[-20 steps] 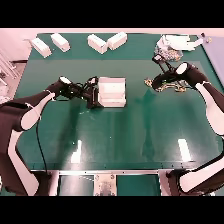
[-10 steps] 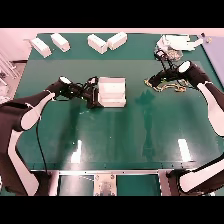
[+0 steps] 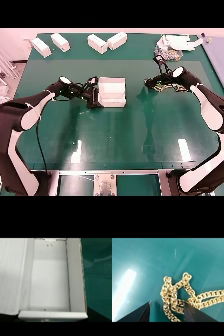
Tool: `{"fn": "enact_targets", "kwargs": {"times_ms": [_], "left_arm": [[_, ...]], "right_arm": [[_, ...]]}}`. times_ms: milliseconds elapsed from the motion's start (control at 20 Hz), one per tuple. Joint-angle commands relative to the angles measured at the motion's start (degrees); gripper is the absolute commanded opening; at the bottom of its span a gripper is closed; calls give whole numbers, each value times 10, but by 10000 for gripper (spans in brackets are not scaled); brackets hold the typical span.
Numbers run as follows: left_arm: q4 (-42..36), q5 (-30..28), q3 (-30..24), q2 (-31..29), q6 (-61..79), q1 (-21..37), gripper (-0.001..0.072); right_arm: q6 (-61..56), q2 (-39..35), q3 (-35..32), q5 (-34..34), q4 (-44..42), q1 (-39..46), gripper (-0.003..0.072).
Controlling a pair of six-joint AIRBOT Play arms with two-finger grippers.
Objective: Fold the box and place the chain.
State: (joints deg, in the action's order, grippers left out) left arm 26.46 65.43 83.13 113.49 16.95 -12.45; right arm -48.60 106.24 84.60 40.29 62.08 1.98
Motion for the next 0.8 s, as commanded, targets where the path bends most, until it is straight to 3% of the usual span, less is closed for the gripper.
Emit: {"fn": "enact_targets", "kwargs": {"times_ms": [0,750], "left_arm": [[0,0,0,0,0,0,569],[0,0,0,0,0,0,569]], "right_arm": [[-20,-2,0,-7,19,0,497],[-22,5,-4,-7,30,-6,492]]}}
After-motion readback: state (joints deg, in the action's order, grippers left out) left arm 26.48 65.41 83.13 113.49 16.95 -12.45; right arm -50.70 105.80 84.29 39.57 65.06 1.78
